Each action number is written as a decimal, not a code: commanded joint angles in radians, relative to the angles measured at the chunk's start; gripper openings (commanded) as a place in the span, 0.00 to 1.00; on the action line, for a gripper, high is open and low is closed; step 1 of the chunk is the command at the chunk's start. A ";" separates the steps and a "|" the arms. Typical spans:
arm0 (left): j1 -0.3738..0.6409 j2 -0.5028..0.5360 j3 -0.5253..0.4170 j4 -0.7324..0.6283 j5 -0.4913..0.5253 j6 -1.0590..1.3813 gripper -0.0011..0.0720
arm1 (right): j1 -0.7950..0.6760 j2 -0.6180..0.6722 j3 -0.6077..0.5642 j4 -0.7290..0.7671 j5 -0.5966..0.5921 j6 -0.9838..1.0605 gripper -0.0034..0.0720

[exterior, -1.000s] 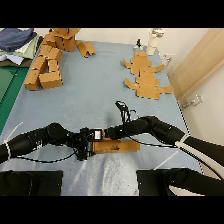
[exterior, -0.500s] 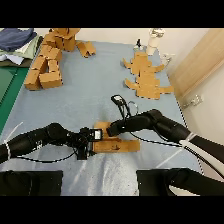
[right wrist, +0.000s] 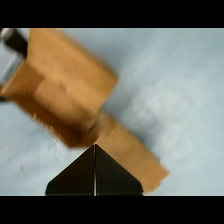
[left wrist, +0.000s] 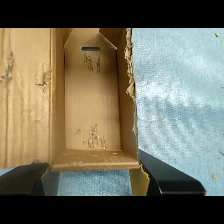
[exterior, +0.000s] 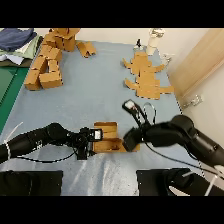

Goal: Fold the box.

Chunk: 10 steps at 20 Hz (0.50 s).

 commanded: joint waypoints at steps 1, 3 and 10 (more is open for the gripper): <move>0.000 0.001 0.001 0.000 -0.001 0.000 0.64 | 0.063 0.134 -0.135 0.058 -0.103 -0.103 0.09; 0.000 0.001 0.001 0.000 -0.001 0.000 0.64 | 0.075 0.153 -0.186 -0.006 -0.044 -0.220 0.67; 0.000 0.001 0.001 0.000 0.000 0.000 0.64 | 0.075 0.011 -0.220 -0.138 0.364 -0.485 0.75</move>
